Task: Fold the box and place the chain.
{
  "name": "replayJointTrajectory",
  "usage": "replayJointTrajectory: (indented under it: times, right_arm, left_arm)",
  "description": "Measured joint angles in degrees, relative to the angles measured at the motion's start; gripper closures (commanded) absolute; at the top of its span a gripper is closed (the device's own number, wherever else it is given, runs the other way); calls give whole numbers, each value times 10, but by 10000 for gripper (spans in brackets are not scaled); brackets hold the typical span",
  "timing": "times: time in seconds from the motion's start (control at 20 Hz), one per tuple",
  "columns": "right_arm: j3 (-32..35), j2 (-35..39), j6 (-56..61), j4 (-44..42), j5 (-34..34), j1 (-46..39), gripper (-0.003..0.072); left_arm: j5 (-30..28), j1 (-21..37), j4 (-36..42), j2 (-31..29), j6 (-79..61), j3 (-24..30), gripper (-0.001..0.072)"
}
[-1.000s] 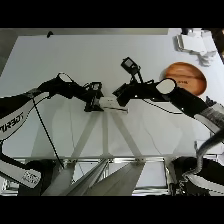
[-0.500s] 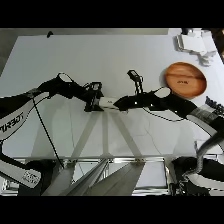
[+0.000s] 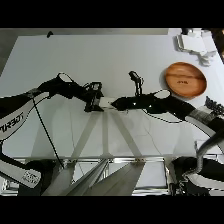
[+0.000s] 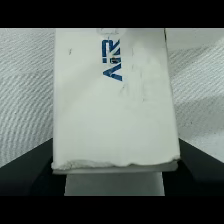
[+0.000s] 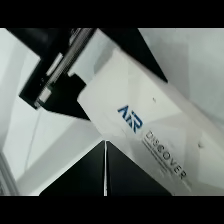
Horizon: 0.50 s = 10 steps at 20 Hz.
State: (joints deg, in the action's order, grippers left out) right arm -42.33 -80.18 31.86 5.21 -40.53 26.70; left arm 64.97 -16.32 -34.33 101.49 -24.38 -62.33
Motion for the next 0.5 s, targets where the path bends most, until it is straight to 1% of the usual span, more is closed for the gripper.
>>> replayJointTrajectory:
  times: [0.15, 0.3, 0.5]
  right_arm:
    - [0, 0, -30, -56, 17, 9, 679]
    - [0, -3, -42, -66, 47, 30, 679]
    - [0, -30, -42, -68, 62, 51, 679]
  left_arm:
    - [0, 0, 0, 0, 0, 0, 450]
    - [0, 0, 0, 0, 0, 0, 450]
    - [0, 0, 0, 0, 0, 0, 450]
